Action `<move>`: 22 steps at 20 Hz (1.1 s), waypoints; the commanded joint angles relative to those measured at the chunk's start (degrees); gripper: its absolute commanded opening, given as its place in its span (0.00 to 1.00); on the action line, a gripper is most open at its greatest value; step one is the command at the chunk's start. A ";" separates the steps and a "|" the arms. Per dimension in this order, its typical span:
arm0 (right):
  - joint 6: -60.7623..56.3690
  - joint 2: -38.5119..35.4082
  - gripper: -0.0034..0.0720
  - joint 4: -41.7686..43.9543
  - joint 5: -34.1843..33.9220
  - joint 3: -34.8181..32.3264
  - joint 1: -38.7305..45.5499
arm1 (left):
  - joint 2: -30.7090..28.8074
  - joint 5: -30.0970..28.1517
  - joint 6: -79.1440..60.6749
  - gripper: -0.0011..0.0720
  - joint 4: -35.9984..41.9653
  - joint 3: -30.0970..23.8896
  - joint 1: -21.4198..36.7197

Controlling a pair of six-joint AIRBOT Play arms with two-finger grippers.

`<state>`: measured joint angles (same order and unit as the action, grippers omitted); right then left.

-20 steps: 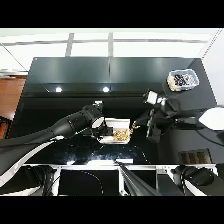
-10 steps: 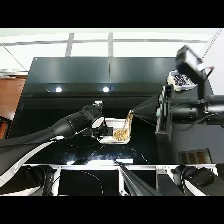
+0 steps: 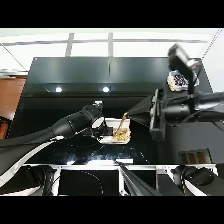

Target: Fold the box and place the chain.

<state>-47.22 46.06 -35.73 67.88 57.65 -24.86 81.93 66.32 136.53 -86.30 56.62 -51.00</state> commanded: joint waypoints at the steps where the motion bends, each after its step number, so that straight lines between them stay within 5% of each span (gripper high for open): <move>1: -0.50 1.86 0.11 -1.70 -1.27 -5.66 -0.02 | 0.04 -0.02 0.00 0.06 -0.02 0.02 0.02; 6: -0.52 4.04 0.12 -2.34 -8.22 -12.96 -0.02 | 0.04 -0.02 0.00 0.06 -0.02 0.02 0.02; 9: -1.01 5.29 0.79 -4.02 -9.33 -12.96 0.20 | 0.04 -0.02 0.00 0.06 -0.02 0.02 0.02; 10: -1.01 5.16 0.86 -7.04 -8.98 -12.52 1.07 | 0.04 -0.04 0.00 0.06 -0.02 0.02 0.02; 15: -0.57 5.16 0.86 -23.32 -3.34 -15.58 9.53 | 0.04 -0.04 0.00 0.06 -0.02 0.02 0.02; 22: 37.42 5.35 0.87 -11.61 -24.63 -35.43 1.92 | 0.04 0.00 0.00 0.06 -0.02 0.02 0.02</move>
